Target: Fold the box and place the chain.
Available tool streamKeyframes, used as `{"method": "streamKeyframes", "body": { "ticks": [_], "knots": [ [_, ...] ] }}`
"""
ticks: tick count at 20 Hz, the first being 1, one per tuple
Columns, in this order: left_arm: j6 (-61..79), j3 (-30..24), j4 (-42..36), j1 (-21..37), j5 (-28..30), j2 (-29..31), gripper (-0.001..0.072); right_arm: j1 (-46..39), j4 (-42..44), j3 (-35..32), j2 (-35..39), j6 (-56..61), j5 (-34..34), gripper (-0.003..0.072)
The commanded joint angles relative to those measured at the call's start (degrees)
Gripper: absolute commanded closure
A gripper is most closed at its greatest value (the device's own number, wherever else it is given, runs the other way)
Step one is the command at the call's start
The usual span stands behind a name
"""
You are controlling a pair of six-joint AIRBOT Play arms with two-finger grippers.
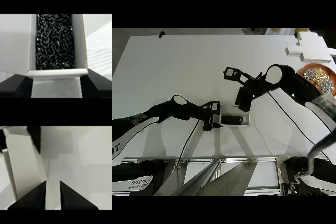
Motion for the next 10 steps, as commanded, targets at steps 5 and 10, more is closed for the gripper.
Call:
{"method": "streamKeyframes", "body": {
  "ticks": [5,10],
  "knots": [
    [0.00,-0.02,0.02,0.02,0.02,0.04,0.0454,3.93,2.75,-12.83,8.83,-6.78,-5.55,0.0476],
    [0.00,-0.02,0.02,0.02,0.02,0.04,0.0454,6.32,3.10,-15.91,11.37,-7.72,-8.52,0.0427]
  ]
}}
